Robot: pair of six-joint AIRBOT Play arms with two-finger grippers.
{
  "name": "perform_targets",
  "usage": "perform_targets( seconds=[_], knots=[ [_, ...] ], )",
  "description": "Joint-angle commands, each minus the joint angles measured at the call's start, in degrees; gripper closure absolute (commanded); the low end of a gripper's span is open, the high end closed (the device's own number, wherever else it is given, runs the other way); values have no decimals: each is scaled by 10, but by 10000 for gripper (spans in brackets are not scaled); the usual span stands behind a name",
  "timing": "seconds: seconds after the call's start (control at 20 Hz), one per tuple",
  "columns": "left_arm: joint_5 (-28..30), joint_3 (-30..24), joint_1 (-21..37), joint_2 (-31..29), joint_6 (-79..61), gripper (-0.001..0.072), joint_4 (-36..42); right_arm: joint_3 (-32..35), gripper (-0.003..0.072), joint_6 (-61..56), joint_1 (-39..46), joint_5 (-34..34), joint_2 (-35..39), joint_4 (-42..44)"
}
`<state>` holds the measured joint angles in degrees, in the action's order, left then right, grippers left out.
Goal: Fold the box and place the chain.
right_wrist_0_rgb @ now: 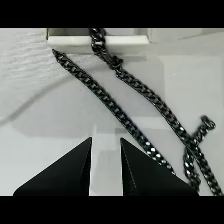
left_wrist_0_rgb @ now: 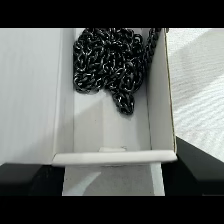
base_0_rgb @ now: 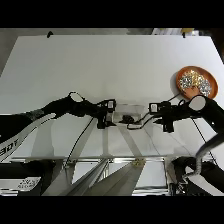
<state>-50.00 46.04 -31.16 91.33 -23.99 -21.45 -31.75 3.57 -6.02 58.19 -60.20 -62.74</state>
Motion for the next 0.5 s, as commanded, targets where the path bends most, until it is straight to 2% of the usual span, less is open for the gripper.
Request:
perform_targets(
  seconds=[0.0,0.2,0.45],
  knots=[
    [0,0,0,0,0,380,0,0,460,25,-18,-30,-33,15],
    [0,0,0,0,0,380,0,0,460,33,-19,-64,-38,21],
    [0,0,0,0,0,380,0,0,463,45,-19,-56,-65,19]
  ],
)
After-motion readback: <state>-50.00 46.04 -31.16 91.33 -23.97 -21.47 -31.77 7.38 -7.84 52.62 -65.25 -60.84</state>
